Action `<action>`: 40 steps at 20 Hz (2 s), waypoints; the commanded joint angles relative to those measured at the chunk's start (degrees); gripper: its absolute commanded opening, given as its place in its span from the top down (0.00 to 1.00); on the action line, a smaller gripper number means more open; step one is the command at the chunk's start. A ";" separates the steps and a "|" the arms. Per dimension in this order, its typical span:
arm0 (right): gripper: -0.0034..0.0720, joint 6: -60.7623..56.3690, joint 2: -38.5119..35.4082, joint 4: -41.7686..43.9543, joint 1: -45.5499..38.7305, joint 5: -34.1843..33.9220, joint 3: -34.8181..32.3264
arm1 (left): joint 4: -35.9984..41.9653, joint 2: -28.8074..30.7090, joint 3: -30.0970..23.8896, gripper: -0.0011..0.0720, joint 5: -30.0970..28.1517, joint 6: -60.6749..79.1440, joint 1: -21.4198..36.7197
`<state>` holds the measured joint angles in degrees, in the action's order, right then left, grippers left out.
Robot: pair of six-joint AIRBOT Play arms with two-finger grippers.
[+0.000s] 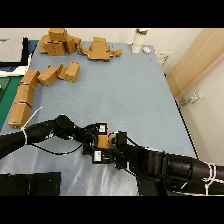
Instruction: Fold the box.
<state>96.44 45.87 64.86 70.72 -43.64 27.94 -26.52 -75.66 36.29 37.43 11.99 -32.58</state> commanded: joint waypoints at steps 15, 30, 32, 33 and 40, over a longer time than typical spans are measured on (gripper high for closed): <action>0.70 -4.07 0.48 -4.00 3.96 -2.93 0.24 | -0.04 0.00 0.07 0.26 0.11 0.04 0.04; 0.29 -4.00 1.92 -4.52 3.91 -3.19 1.27 | -0.04 0.00 0.07 0.26 0.11 0.04 0.04; 0.30 -4.07 2.29 -5.40 3.89 -3.21 1.27 | -0.04 0.00 0.07 0.26 0.11 0.04 0.04; 0.31 -4.11 2.40 -5.66 3.89 -3.28 1.27 | -0.04 0.00 0.07 0.26 0.11 0.04 0.04; 0.47 -4.13 2.40 -6.16 3.89 -4.04 1.27 | -0.04 0.00 0.07 0.26 0.11 0.04 0.04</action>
<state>92.36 48.23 59.00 74.63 -47.22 29.21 -26.52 -75.66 36.29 37.52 11.99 -32.58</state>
